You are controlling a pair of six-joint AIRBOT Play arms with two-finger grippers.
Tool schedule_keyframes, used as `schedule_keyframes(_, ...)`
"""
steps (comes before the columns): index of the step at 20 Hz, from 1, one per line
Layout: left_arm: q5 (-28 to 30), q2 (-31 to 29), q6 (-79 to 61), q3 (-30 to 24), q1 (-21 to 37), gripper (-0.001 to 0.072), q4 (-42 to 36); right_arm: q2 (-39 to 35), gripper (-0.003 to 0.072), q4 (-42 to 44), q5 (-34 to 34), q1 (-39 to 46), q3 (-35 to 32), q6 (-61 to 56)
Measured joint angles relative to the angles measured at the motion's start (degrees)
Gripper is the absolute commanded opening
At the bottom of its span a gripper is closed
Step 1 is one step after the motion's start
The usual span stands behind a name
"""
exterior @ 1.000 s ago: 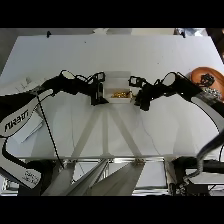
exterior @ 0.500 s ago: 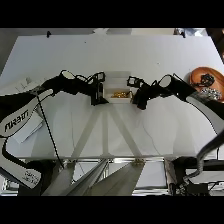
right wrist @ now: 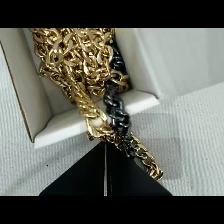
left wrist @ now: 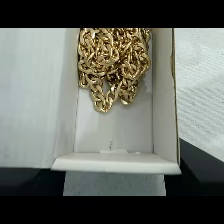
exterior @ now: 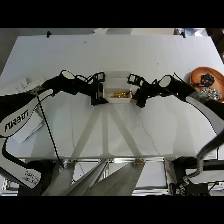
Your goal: Fold the box and place the chain.
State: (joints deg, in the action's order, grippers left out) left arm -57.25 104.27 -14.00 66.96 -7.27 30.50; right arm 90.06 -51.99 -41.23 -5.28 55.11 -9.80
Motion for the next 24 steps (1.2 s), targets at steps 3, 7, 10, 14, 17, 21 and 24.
schedule_keyframes(3, 0.0, 0.0, 0.0, 0.0, 0.0, 0.0277, 0.0, -0.3, 0.0137, -0.2, -1.4, 0.0, 0.0, -0.5)
schedule_keyframes(7, 0.0, 0.0, 0.0, 0.0, 0.0, 0.0277, 0.0, -0.9, 0.0142, -0.4, -2.7, 0.0, 0.0, -0.7)
schedule_keyframes(10, 0.0, 0.0, 0.0, 0.0, 0.0, 0.0277, 0.0, -1.0, 0.0186, 0.2, -2.7, 0.0, 0.0, -0.7)
schedule_keyframes(14, 0.0, 0.0, 0.0, 0.0, 0.0, 0.0277, 0.0, -1.1, 0.0186, 2.6, -2.1, 0.0, 0.0, -0.5)
schedule_keyframes(17, 0.0, 0.0, 0.0, 0.0, 0.0, 0.0277, 0.0, -1.0, 0.0182, 3.6, -0.8, -0.2, 0.0, -0.3)
schedule_keyframes(21, 0.0, 0.0, 0.0, 0.0, 0.0, 0.0277, 0.0, -0.6, 0.0016, 3.0, 0.1, -1.0, 0.0, -0.3)
schedule_keyframes(24, 0.0, 0.0, -0.1, 0.0, 0.0, 0.0277, 0.1, -0.5, 0.0012, 1.6, 0.0, -1.4, 0.0, -0.9)
